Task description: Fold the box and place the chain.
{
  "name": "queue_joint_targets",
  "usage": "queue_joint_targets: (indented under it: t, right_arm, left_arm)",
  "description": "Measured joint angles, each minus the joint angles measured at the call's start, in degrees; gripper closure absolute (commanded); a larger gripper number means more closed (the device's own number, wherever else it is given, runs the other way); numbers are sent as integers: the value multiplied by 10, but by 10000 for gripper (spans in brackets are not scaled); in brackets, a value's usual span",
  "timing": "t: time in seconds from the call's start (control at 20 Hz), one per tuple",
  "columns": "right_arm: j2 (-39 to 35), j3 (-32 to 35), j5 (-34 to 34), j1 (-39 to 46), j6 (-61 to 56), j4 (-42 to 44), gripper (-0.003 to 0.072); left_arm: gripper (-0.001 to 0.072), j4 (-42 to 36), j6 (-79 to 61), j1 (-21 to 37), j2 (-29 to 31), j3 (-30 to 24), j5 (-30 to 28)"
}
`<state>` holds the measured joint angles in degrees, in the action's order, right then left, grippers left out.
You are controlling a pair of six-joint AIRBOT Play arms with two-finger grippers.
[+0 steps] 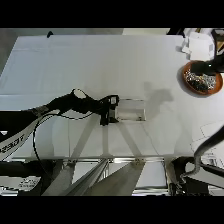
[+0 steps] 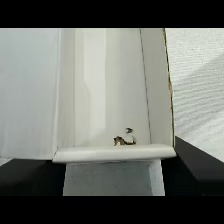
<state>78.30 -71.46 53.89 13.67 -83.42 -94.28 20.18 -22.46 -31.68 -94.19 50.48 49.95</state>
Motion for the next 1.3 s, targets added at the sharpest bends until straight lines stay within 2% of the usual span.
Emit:
queue_joint_targets:
  t: [0.3, 0.7, 0.75, 0.9, 1.3]
  right_arm:
    - [99, -23, -10, 52, 32, 3, 451]
    - [155, -26, -27, 60, 39, 15, 452]
    - [160, -26, -26, 61, 40, 15, 475]
    - [171, -26, -26, 61, 40, 17, 663]
    - [164, -26, -18, 61, 40, 18, 671]
  left_arm:
    - [423, 0, 0, 0, 0, 0, 0]
    - [423, 0, 0, 0, 0, 0, 0]
    - [423, 0, 0, 0, 0, 0, 0]
    - [423, 0, 0, 0, 0, 0, 0]
    - [423, 0, 0, 0, 0, 0, 0]
